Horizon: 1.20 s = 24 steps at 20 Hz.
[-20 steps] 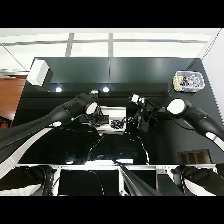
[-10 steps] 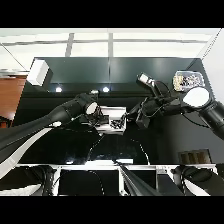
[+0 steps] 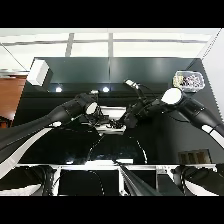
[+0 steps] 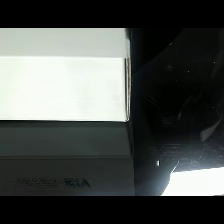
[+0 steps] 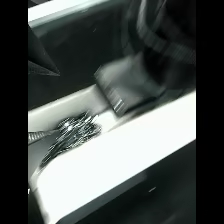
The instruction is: Fold the box and place the chain.
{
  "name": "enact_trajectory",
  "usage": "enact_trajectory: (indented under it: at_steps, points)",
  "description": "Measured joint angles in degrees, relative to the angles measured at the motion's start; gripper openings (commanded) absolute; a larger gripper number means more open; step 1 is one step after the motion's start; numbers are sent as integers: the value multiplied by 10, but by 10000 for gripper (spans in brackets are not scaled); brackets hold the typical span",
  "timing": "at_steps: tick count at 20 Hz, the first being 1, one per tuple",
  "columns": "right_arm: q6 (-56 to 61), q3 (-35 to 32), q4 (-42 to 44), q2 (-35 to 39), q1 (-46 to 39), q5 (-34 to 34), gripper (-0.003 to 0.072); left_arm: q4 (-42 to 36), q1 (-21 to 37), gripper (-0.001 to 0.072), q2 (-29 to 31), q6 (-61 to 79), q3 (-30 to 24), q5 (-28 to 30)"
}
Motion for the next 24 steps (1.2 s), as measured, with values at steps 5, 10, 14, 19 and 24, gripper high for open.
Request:
enact_trajectory:
  at_steps: [5,10,14,19,24]
  points:
    - [40,1,-108,75,-119,61,399,0,0,32,0,0,0,0]
    - [49,1,-141,135,-210,98,399,1,0,57,1,-5,7,-5]
    - [51,0,-146,147,-231,109,399,20,-1,678,13,-31,29,-19]
    - [53,0,-149,151,-237,108,399,51,-3,678,58,-24,44,-43]
    - [59,0,-147,151,-238,103,399,123,16,678,169,22,0,-76]
